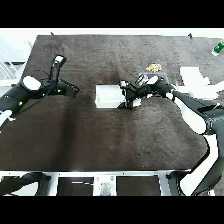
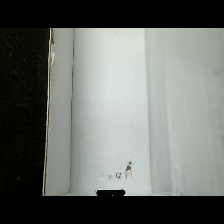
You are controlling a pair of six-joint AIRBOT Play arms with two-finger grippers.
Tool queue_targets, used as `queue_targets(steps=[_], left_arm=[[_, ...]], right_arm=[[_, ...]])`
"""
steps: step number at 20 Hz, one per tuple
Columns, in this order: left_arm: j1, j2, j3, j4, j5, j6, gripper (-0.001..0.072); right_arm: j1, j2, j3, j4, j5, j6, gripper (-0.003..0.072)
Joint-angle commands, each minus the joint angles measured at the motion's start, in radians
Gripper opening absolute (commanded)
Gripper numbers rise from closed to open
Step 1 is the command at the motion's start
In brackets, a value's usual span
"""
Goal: Fold the box and place the chain.
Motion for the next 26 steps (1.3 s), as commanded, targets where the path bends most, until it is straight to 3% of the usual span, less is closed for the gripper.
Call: queue_targets(steps=[1, 6, 11, 12, 13, 14, 15, 18, 24, 26], left_arm=[[0.024, -0.113, 0.048, -0.120, -0.043, 0.329, 0.0450], [0.142, -0.388, 0.285, -0.318, -0.445, 0.722, 0.0450], [0.117, -0.481, 0.356, -0.356, -0.549, 0.925, 0.0454], [0.107, -0.492, 0.356, -0.356, -0.567, 0.954, 0.0539], [0.097, -0.504, 0.356, -0.355, -0.570, 0.978, 0.0614], [0.088, -0.515, 0.356, -0.353, -0.575, 1.022, 0.0614], [0.083, -0.525, 0.356, -0.354, -0.578, 1.059, 0.0720], [0.066, -0.534, 0.356, -0.359, -0.552, 1.019, 0.0720], [0.065, -0.534, 0.356, -0.355, -0.389, 1.046, 0.0720], [0.064, -0.534, 0.356, -0.375, -0.392, 1.047, 0.0720]], right_arm=[[0.000, 0.000, 0.000, 0.000, 0.000, 0.000, 0.0515], [0.000, 0.000, 0.000, 0.000, 0.000, 0.000, 0.0515], [0.000, 0.000, 0.000, 0.000, 0.000, 0.000, 0.0515], [0.000, 0.000, 0.000, 0.000, 0.000, 0.000, 0.0515], [0.000, 0.000, 0.000, 0.000, 0.000, 0.000, 0.0515], [0.000, 0.000, 0.000, 0.000, 0.000, 0.000, 0.0515], [0.000, 0.000, 0.000, 0.000, 0.000, 0.000, 0.0515], [0.000, 0.000, 0.000, 0.000, 0.000, 0.000, 0.0515], [0.000, 0.000, 0.000, 0.000, 0.000, 0.000, 0.0515], [0.000, 0.000, 0.000, 0.000, 0.000, 0.000, 0.0515]])
